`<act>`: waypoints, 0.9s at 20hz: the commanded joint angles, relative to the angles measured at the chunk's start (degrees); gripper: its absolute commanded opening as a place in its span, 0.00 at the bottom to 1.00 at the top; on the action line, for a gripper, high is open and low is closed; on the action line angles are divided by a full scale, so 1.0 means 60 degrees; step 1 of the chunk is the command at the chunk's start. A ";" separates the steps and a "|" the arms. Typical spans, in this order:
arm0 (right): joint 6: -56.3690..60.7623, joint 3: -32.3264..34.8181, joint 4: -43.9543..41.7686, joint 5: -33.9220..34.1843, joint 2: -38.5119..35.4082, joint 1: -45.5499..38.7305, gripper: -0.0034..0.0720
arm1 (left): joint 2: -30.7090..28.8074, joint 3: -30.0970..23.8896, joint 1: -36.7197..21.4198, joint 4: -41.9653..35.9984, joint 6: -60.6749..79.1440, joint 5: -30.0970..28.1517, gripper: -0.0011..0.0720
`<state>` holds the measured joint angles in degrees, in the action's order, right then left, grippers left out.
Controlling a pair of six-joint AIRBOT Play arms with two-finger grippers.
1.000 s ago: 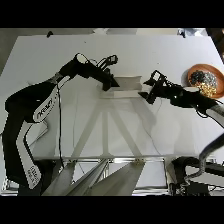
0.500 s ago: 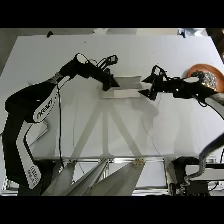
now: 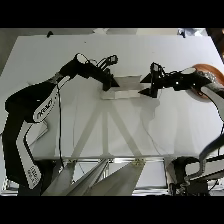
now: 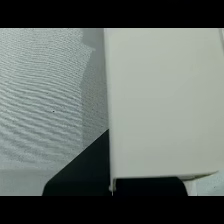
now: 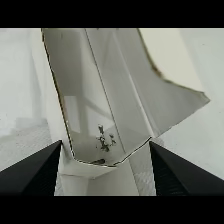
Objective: Fold the box and place the chain.
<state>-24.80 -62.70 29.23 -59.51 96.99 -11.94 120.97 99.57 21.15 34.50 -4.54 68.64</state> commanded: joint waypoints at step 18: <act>0.0627 -0.1279 0.0586 -0.0790 0.0783 0.0073 0.85 | 0.0004 -0.0004 0.0004 0.0000 0.0004 -0.0004 0.03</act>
<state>-21.04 -69.76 32.69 -63.53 101.32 -11.84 120.97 99.57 21.15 34.52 -4.54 68.60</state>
